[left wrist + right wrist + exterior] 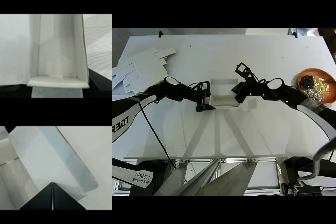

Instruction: Fold the box and place the chain.

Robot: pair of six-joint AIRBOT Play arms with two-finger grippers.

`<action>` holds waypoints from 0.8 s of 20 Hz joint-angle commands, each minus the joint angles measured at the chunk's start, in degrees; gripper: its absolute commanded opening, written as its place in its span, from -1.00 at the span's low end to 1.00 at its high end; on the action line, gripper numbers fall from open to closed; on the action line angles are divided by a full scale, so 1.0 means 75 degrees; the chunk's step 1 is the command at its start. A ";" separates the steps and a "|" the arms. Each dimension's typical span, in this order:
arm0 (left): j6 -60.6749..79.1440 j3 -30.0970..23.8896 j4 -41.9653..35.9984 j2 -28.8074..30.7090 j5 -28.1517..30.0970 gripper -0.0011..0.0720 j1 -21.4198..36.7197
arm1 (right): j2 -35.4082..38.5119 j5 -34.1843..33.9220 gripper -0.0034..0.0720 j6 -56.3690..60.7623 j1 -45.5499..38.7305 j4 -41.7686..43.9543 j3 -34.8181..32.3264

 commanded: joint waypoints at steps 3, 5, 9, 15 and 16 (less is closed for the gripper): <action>-0.0006 0.0003 0.0006 -0.0003 -0.0012 -0.05 0.0000 | 0.1326 0.0839 -0.88 0.0000 -0.0070 -0.0557 0.0009; -0.0006 0.0003 0.0006 -0.0003 -0.0012 -0.05 0.0000 | 0.1728 0.1655 -0.88 0.0003 -0.0213 -0.1355 0.0009; -0.0003 0.0003 0.0006 -0.0003 -0.0012 -0.05 0.0000 | 0.1714 0.3197 -0.86 0.0466 -0.0370 -0.3768 0.0006; -0.0006 0.0003 0.0006 -0.0003 -0.0012 -0.05 0.0000 | 0.0615 0.1976 0.01 0.0819 -0.0242 -0.4809 0.0006; -0.0003 0.0003 0.0006 -0.0003 -0.0012 -0.05 0.0000 | 0.0449 0.1737 0.01 0.0752 -0.0137 -0.5015 0.0006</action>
